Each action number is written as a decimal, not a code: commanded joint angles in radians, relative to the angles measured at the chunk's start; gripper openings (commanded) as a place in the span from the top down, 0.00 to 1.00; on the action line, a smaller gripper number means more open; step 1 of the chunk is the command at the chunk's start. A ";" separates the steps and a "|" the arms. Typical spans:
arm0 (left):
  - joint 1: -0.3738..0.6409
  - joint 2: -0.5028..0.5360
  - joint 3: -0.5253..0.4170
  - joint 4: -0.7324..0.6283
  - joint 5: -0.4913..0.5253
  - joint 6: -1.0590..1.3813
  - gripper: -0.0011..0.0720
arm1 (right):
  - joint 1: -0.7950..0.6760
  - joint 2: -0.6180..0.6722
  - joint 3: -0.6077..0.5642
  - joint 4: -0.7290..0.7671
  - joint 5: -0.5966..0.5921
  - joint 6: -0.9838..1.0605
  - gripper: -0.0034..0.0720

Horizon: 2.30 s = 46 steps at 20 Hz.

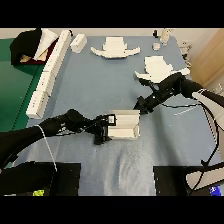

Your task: Fold the box.

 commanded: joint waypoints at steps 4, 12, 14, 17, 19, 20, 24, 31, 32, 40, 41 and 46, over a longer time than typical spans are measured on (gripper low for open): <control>0.000 0.000 0.000 0.000 0.001 0.000 0.29 | 0.056 0.080 -0.105 0.014 0.045 -0.163 0.96; 0.000 0.000 0.000 0.000 0.000 0.000 0.29 | 0.196 0.441 -0.429 0.014 0.507 -0.391 0.96; 0.000 0.000 0.000 0.000 0.000 0.000 0.29 | 0.249 0.523 -0.498 0.013 0.614 -0.418 0.96; 0.000 0.000 0.000 0.000 0.000 0.000 0.29 | 0.332 0.637 -0.590 0.011 0.784 -0.452 0.96; 0.000 0.000 0.000 0.000 0.000 0.000 0.29 | 0.389 0.690 -0.642 0.003 0.916 -0.461 0.96; 0.000 0.000 0.000 0.000 0.000 0.000 0.29 | 0.413 0.703 -0.652 -0.012 0.949 -0.461 0.96; 0.000 0.000 0.000 0.000 0.000 0.000 0.29 | 0.485 0.696 -0.653 -0.035 1.001 -0.477 0.96; 0.000 0.000 0.000 0.000 0.000 0.000 0.29 | 0.557 0.696 -0.653 -0.128 0.985 -0.715 0.72; 0.000 0.000 0.000 0.000 0.000 0.000 0.29 | 0.566 0.697 -0.653 -0.139 0.985 -0.736 0.72; 0.000 0.000 0.000 0.000 0.000 0.000 0.29 | 0.600 0.696 -0.653 -0.150 0.988 -0.906 0.42; 0.000 0.000 0.000 0.000 0.000 0.000 0.29 | 0.600 0.696 -0.653 -0.173 0.988 -0.906 0.31; 0.000 0.000 0.000 0.000 0.000 0.000 0.29 | 0.600 0.696 -0.653 -0.271 1.035 -0.906 0.31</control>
